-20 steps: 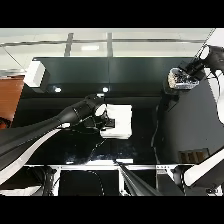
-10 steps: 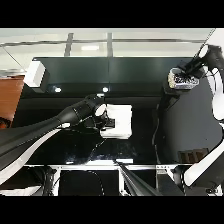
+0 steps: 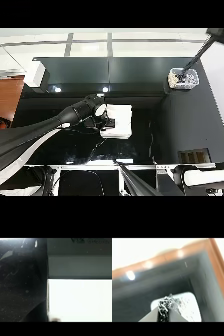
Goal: Fold the box and place the chain.
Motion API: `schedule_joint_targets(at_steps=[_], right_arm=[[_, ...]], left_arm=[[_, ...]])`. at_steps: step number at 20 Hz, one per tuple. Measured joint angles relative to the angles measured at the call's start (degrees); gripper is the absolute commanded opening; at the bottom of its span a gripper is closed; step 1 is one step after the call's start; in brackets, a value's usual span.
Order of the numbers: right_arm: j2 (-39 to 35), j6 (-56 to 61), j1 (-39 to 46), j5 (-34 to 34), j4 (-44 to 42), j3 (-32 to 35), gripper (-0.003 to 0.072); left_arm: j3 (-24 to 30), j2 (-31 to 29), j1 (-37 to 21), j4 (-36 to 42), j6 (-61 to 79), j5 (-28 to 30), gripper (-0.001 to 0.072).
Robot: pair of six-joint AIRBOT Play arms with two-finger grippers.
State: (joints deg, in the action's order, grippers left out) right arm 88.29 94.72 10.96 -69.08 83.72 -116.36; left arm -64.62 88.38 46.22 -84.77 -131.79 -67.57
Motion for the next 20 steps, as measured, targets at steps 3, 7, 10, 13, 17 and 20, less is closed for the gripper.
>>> schedule_joint_targets(at_steps=[3, 7, 10, 13, 17, 20], right_arm=[[-9.0, -2.9, -0.1, -1.1, -3.8, -0.1, 0.0010], [-18.4, -4.6, -0.2, -3.7, -10.4, -0.1, 0.0010], [-22.9, -5.0, -1.7, -9.1, -15.3, -0.1, 0.0011], [-25.5, -5.3, -5.6, -17.7, -18.9, 0.0, 0.0011], [-26.7, -5.4, -12.8, -26.1, -23.4, 1.1, 0.0012], [-26.9, -5.4, -17.4, -28.3, -26.3, 3.2, 0.0012]], left_arm=[[0.0, 0.0, 0.0, 0.0, 0.0, 0.0, 0.0024], [0.0, 0.0, 0.0, 0.0, 0.0, 0.0, 0.0024], [0.0, 0.0, 0.0, 0.0, 0.0, 0.0, 0.0024], [0.0, 0.0, 0.0, 0.0, 0.0, 0.0, 0.0024], [0.0, 0.0, 0.0, 0.0, 0.0, 0.0, 0.0024], [0.0, 0.0, 0.0, 0.0, 0.0, 0.0, 0.0024]])
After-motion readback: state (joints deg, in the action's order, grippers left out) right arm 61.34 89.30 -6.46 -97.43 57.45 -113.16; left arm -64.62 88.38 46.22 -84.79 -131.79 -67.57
